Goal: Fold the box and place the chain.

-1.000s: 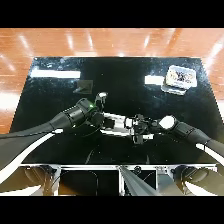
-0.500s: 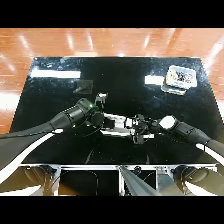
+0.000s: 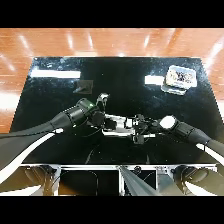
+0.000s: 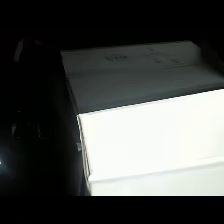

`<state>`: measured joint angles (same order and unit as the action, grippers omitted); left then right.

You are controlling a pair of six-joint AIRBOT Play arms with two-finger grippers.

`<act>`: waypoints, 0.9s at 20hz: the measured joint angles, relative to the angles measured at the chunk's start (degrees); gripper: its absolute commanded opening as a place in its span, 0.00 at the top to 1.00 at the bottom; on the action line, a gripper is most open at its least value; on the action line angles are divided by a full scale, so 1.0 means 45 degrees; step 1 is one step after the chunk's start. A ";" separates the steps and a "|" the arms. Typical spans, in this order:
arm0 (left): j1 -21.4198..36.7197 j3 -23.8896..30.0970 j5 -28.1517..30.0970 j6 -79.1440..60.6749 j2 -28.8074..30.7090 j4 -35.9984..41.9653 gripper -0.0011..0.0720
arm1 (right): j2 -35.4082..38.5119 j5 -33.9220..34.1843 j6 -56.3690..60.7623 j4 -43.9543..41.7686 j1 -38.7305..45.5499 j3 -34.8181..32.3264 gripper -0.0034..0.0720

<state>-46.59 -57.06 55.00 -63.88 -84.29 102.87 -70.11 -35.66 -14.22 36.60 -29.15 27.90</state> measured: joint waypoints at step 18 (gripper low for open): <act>0.0019 -0.0500 0.0219 -0.0233 0.0010 -0.0092 0.61 | -0.0005 0.0058 0.0019 -0.0015 0.0000 0.0000 0.23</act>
<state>-46.50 -59.31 55.99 -64.93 -84.25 102.45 -70.13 -35.40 -14.13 36.53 -29.15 27.90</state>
